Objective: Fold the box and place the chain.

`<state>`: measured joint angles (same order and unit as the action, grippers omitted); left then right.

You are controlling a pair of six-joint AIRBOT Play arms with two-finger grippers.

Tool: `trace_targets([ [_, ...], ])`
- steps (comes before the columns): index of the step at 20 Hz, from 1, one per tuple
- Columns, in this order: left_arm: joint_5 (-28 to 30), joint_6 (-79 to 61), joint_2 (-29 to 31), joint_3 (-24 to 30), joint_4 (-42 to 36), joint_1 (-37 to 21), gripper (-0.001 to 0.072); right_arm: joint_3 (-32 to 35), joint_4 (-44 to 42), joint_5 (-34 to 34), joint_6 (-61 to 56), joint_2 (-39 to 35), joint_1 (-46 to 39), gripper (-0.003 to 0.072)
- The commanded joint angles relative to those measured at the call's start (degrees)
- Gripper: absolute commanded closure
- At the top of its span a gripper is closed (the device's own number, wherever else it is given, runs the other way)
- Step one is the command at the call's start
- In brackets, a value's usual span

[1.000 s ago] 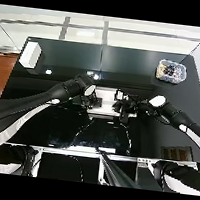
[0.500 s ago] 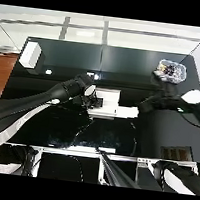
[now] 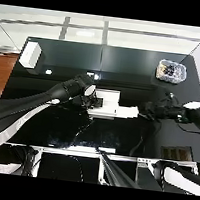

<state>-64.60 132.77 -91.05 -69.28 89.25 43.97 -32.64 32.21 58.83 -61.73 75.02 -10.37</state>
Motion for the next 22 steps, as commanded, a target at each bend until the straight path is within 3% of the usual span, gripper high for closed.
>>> trace_targets([
  [1, 0.0, -0.1, 0.0, -0.1, 0.0, 0.0, 0.0685, 0.1, -11.1, 0.1, 8.7, 5.8, 6.2, 0.067],
  [7, 0.0, -0.1, 0.0, -0.1, 0.0, 0.0, 0.0685, -6.8, -10.6, 3.1, 10.8, 6.6, 12.4, 0.0668],
  [8, 0.0, -0.1, 0.0, -0.1, 0.0, 0.0, 0.0685, -8.0, -10.6, 4.9, 10.7, 6.6, 12.4, 0.0597],
  [9, 0.0, -0.1, 0.0, -0.1, 0.0, 0.0, 0.0685, -9.0, -10.6, 6.4, 10.1, 6.6, 12.4, 0.0279],
  [10, 0.0, -0.1, 0.0, -0.1, 0.0, 0.0, 0.0684, -9.7, -10.7, 7.8, 9.4, 6.6, 12.5, 0.0028],
  [14, 0.0, -0.1, 0.0, -0.1, 0.0, 0.0, 0.0685, -11.4, -10.7, 9.0, 5.4, 6.6, 14.8, 0.0041],
  [15, 0.0, -0.1, 0.0, -0.1, 0.0, 0.0, 0.0684, -11.9, -10.6, 8.6, 5.1, 6.6, 16.2, 0.0129],
  [17, 0.0, -0.1, 0.0, -0.1, 0.0, 0.0, 0.0685, -13.4, -8.8, 6.7, 2.5, 6.6, 19.3, 0.0159],
  [18, 0.0, -0.1, 0.0, -0.1, 0.0, 0.0, 0.0684, -14.8, -4.9, 5.5, 0.0, 6.6, 21.0, 0.0233],
  [19, 0.0, -0.1, 0.0, -0.1, 0.0, 0.0, 0.0685, -16.0, -0.3, 4.3, -3.6, 6.6, 22.6, 0.0255],
  [22, 0.0, -0.1, 0.0, -0.1, 0.0, 0.0, 0.0685, -18.9, 8.5, 2.5, -11.6, 6.6, 26.4, 0.0256],
])
